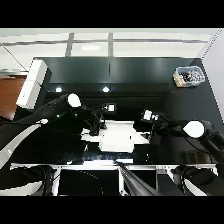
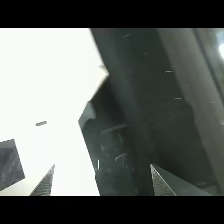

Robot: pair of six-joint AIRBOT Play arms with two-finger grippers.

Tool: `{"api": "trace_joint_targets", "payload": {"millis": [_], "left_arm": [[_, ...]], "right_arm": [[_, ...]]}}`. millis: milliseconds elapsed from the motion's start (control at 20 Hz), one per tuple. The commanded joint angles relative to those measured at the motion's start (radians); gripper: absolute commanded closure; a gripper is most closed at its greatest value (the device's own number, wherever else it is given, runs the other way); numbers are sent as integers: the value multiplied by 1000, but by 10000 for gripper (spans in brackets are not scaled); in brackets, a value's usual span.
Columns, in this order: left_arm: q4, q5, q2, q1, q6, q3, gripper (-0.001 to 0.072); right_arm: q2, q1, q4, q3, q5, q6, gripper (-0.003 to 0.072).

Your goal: Fold the box and place the chain.

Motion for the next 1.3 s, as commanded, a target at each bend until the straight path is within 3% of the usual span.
{"api": "trace_joint_targets", "payload": {"millis": [0,100,350,800,1250], "left_arm": [[6,-3,-1,-1,-32,-1,681],[7,-3,-1,-1,-32,0,680],[7,-3,-1,-1,-32,0,681],[10,-3,-1,-1,-32,0,680],[10,-3,-1,-1,-32,0,680]], "right_arm": [[-45,34,-32,-6,41,-35,-32],[-79,35,19,-13,100,-42,-31],[-93,107,102,-50,98,-150,-31],[-93,234,143,-50,-9,-153,-31],[-126,238,179,-50,-56,-149,-30]]}}
